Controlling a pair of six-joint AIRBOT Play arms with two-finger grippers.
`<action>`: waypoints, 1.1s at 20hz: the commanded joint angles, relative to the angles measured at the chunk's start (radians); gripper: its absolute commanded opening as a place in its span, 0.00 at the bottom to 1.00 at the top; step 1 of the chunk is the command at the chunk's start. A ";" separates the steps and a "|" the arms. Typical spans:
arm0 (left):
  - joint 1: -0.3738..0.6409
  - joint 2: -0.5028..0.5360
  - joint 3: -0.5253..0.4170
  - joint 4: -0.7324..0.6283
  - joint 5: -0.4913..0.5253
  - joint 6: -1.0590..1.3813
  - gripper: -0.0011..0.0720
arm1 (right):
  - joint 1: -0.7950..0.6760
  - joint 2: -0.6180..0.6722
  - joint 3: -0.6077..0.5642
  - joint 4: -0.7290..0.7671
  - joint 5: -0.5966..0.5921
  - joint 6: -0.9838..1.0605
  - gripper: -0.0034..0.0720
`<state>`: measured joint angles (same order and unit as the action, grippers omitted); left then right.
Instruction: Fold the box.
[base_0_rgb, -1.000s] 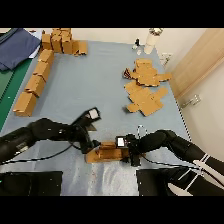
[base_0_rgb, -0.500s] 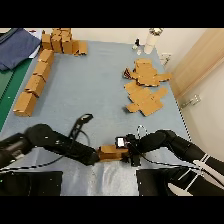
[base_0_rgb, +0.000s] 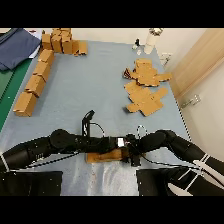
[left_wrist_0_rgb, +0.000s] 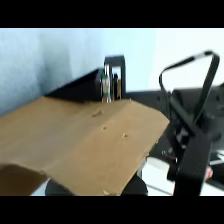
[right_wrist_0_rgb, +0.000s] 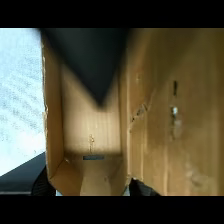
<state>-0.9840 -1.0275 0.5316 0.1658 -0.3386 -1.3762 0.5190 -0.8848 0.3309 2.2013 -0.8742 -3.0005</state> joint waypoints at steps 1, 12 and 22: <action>-0.005 -0.022 -0.001 -0.031 0.169 0.003 0.03 | 0.000 0.001 0.000 -0.002 0.000 0.000 0.72; 0.066 -0.150 0.002 0.050 0.223 0.027 0.03 | 0.000 0.001 0.000 -0.002 0.001 0.000 0.72; 0.124 -0.178 0.024 0.125 0.058 0.030 0.03 | 0.000 0.001 0.000 -0.003 0.001 0.000 0.72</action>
<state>-0.8921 -1.2076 0.5499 0.2584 -0.2279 -1.3499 0.5190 -0.8848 0.3305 2.1983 -0.8738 -3.0001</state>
